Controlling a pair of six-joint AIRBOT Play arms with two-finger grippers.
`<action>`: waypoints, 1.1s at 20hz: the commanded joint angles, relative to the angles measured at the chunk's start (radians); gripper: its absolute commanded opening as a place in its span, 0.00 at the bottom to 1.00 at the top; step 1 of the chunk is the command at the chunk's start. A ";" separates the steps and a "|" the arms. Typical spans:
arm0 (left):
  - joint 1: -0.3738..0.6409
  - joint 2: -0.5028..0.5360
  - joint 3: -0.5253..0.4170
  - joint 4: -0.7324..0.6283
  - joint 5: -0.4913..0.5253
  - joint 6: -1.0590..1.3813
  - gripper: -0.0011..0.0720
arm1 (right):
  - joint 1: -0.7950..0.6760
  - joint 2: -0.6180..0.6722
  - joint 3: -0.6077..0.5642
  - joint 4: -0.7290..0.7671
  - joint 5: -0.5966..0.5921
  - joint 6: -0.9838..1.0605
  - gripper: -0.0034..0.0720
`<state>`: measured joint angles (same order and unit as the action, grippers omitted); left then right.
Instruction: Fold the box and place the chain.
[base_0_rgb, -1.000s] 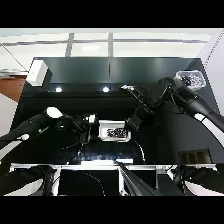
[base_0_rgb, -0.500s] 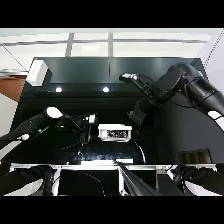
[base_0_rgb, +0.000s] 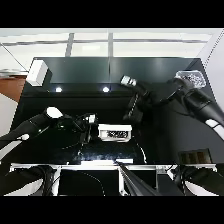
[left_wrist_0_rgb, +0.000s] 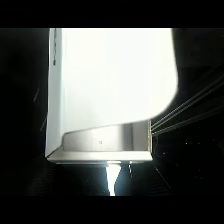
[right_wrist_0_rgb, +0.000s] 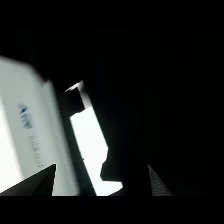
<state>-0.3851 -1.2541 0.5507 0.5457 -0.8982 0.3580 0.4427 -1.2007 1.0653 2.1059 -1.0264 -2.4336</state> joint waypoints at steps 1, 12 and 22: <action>-0.001 -0.001 0.000 0.000 0.000 0.000 0.68 | -0.135 0.104 0.103 -0.019 0.011 -0.045 0.96; -0.001 -0.001 0.000 0.000 0.001 -0.001 0.68 | -0.050 0.230 -0.488 0.377 0.431 -0.455 0.97; -0.001 -0.001 0.000 0.000 0.004 -0.003 0.67 | 0.117 0.208 -0.486 0.369 0.351 -0.458 0.97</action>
<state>-0.3851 -1.2541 0.5507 0.5449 -0.8959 0.3553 0.5430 -0.9920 0.5835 2.4729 -0.6308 -2.8819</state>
